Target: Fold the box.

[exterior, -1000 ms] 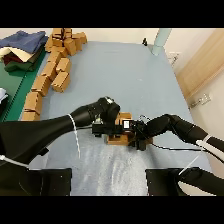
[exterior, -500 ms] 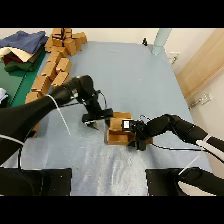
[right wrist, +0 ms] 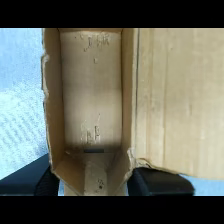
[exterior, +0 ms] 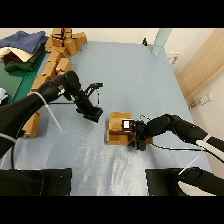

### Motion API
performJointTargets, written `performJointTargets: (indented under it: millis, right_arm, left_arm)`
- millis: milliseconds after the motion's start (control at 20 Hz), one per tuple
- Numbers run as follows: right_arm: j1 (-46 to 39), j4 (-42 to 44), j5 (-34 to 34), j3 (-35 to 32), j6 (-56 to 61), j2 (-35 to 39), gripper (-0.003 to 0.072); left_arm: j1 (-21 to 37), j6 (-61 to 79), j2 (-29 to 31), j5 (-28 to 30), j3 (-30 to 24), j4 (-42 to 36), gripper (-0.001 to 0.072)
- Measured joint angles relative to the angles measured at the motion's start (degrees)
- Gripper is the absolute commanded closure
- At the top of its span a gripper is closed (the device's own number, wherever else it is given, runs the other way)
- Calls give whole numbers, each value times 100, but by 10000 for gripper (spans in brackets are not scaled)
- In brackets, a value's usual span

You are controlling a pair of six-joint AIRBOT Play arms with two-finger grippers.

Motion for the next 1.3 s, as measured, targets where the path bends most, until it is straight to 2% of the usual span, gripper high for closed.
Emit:
performJointTargets:
  millis: [250, 300, 350, 400, 550, 800, 1050, 1300]
  right_arm:
    - [0, 0, 0, 2, 0, -2, 210]
    - [0, 2, 0, 2, 0, -2, 210]
    - [0, 2, -2, 0, 0, -2, 210]
    - [0, 2, -2, 0, 0, -2, 210]
    - [-2, -4, 0, 0, 0, 0, 210]
    - [-2, -24, 0, 2, 0, -2, 209]
    - [-2, -37, 0, 2, 0, -2, 209]
    - [-2, -42, 0, 2, 0, 0, 210]
  left_arm:
    - [20, 1825, 1141, 1029, -1705, -125, 692]
    - [44, 2350, 1335, 1255, -2000, -337, 494]
    - [81, 2935, 1475, 1423, -2225, -640, 3]
    - [98, 3635, 1567, 1624, -2435, -1021, 23]
    - [92, 5471, 1587, 1930, -2782, -1945, 23]
    - [-20, 7630, 1198, 2258, -2962, -2566, 23]
    - [-184, 8756, 841, 2479, -2994, -2835, 23]
    - [-533, 8824, 741, 2931, -2994, -2951, 22]
